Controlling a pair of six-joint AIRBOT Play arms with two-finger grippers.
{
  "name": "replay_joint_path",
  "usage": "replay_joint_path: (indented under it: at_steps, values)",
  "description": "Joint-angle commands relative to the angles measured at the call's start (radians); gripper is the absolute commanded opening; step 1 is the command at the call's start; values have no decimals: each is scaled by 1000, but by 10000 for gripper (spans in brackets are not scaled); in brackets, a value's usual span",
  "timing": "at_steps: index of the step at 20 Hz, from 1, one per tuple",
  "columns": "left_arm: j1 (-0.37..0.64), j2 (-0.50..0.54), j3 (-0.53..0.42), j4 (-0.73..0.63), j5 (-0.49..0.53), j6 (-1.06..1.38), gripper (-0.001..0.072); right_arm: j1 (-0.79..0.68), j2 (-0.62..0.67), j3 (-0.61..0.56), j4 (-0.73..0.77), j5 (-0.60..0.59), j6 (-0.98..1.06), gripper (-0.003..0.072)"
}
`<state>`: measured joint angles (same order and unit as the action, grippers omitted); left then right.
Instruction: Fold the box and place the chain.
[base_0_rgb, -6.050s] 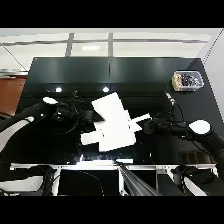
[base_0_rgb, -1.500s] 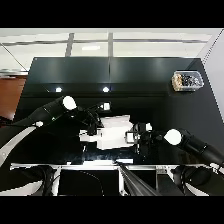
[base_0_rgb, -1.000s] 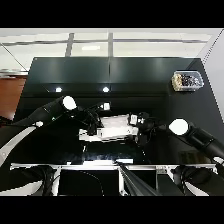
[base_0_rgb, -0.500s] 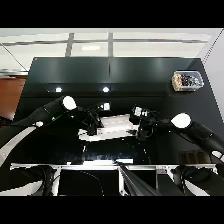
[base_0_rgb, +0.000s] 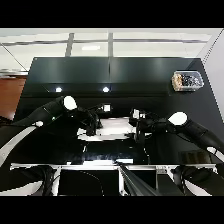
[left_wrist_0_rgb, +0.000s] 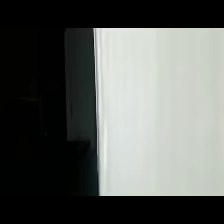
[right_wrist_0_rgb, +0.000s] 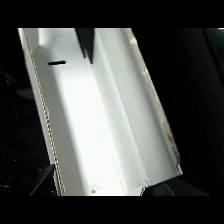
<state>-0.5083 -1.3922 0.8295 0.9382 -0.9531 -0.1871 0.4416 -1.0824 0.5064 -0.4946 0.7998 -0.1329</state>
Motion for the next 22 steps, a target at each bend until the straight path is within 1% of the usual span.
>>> replay_joint_path:
  at_steps: [1, 6, 12, 17, 20, 22]
  values:
    - [0, 2, 25, 23, -17, -1, 30, 32, -16, 0, -58, 25, -10, 714]
    - [0, 1, 29, 23, -32, -2, 30, 71, -79, 0, -63, -54, -37, 714]
    - [0, 0, 29, 23, -40, -2, 30, 84, -109, 0, -64, -98, -60, 708]
    - [0, 0, 29, 22, -46, -2, 31, 84, -135, 0, -65, -105, -85, 708]
    - [0, 0, 29, 23, -46, -2, 31, 84, -141, 0, -112, -105, -85, 707]
    - [0, 0, 29, 23, -46, -1, 30, 84, -141, 0, -107, -108, -85, 707]
